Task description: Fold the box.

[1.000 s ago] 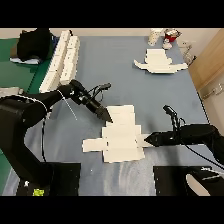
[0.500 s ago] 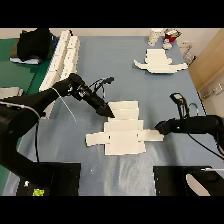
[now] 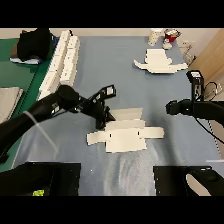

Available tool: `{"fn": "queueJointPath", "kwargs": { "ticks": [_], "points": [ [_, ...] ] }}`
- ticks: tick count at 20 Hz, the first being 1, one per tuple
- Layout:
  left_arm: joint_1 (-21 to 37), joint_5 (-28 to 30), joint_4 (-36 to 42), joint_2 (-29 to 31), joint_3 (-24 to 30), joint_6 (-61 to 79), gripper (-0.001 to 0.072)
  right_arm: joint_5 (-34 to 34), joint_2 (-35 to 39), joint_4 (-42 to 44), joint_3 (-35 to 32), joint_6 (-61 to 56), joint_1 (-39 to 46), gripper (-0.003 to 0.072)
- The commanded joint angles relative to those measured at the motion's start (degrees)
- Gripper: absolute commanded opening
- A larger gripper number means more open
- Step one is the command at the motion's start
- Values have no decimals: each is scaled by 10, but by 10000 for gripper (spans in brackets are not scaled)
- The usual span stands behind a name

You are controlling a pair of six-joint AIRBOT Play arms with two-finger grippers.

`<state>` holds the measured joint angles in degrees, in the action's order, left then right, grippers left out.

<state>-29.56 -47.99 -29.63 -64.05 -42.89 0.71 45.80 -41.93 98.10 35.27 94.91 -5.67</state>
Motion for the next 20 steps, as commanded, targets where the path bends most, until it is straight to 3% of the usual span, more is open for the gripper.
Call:
{"fn": "queueJointPath", "kwargs": {
  "ticks": [1,5,11,17,20],
  "points": [
    [-67,173,40,119,118,116,9,-9,-33,30,6,-24,0,349],
    [-106,192,39,138,167,120,12,-9,-56,54,6,-24,0,349],
    [-117,214,40,103,176,119,13,-8,-59,63,6,-24,0,348],
    [-110,177,39,92,172,91,12,-8,-59,77,6,-24,0,348],
    [-73,128,36,92,147,54,12,-5,-59,78,6,-24,0,348]
  ]
}}
